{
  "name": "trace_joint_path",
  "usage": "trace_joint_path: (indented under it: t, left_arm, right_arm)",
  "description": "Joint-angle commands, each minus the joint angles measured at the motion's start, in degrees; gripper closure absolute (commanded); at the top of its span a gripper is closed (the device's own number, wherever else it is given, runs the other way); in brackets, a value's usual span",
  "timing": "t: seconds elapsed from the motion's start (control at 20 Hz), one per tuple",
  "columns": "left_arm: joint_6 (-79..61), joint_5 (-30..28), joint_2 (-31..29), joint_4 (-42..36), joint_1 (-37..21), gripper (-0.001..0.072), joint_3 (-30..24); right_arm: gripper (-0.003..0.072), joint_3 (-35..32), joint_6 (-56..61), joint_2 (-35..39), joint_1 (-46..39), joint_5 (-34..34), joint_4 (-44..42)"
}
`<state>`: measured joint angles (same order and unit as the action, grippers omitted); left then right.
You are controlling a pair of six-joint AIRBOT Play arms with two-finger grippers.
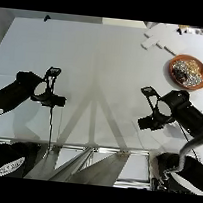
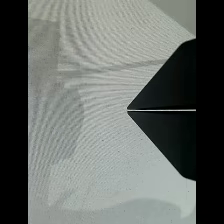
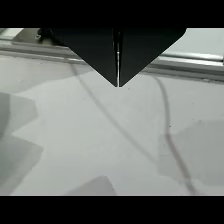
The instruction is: Fold the box and place the chain.
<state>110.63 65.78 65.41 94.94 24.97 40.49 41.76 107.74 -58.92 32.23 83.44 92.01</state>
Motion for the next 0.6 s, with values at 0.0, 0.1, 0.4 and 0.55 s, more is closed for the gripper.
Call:
trace_joint_path:
  t: [0.0,0.1,0.4,0.55]
  left_arm:
    - [0.0,0.0,0.0,0.0,0.0,0.0699,0.0]
    - [0.0,0.0,0.0,0.0,0.0,0.0699,0.0]
    - [0.0,0.0,0.0,0.0,0.0,0.0699,0.0]
    - [0.0,0.0,0.0,0.0,0.0,0.0699,0.0]
  right_arm:
    - [0.0674,0.5,1.1,0.1,-1.9,-0.3,3.8]
    - [0.0674,3.0,-0.4,0.1,-7.9,-1.2,5.2]
    - [0.0504,11.0,-15.5,0.1,-42.0,-4.1,16.7]
    - [0.0164,11.0,-21.3,-1.2,-59.6,-10.0,18.0]
